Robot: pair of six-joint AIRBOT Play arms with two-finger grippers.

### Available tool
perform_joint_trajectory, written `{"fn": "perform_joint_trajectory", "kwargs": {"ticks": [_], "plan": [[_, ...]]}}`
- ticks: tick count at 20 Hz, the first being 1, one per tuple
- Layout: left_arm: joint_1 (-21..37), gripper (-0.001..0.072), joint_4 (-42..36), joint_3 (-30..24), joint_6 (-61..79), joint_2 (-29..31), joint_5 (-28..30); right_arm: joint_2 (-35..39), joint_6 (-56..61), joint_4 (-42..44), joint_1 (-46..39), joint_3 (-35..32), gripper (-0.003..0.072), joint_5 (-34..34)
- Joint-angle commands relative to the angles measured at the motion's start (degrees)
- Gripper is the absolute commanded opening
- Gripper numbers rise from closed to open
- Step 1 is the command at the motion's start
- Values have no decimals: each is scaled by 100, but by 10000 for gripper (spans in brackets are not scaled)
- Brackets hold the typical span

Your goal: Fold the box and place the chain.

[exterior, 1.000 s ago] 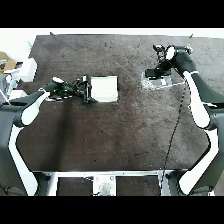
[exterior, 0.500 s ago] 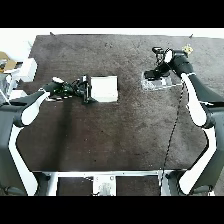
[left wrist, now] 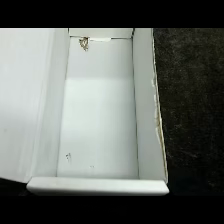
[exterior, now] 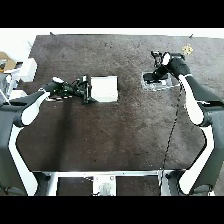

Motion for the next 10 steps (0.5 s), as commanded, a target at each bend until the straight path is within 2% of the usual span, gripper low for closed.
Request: {"fn": "perform_joint_trajectory", "kwargs": {"ticks": [1, 7, 8, 10], "plan": [[0, 344, 0, -2, 2, 4, 0, -15, 26, 7, 4, -2, 69, -20], [0, 344, 0, -2, 2, 4, -2, -13, 129, -20, -11, -2, 64, -57], [0, 344, 0, -2, 2, 4, 0, -9, 131, -20, -11, 4, 2, -57], [0, 344, 0, -2, 2, 4, 0, 55, 129, 7, -2, 9, 0, -7]]}}
